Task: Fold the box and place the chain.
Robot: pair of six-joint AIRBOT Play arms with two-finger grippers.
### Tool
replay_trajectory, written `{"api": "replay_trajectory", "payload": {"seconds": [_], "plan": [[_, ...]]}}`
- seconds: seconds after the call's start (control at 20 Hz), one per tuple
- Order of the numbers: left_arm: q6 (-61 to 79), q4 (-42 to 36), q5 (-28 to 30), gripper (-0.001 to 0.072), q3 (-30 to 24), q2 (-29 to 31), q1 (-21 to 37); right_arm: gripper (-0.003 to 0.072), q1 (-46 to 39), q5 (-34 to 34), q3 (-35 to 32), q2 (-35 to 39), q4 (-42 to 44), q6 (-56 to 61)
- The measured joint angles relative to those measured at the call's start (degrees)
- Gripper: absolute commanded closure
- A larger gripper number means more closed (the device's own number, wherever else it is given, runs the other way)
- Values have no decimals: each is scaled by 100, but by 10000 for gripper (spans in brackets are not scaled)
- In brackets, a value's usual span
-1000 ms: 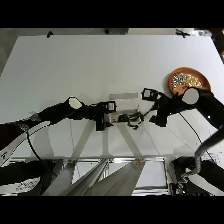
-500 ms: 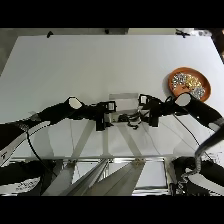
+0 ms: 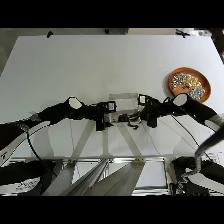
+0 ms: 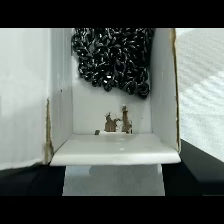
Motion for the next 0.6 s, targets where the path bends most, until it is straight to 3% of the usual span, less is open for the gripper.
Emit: {"api": "replay_trajectory", "payload": {"seconds": [0.6], "plan": [[-2,-2,0,322,0,-2,0,675,2,221,-4,1259,-1504,2385]]}}
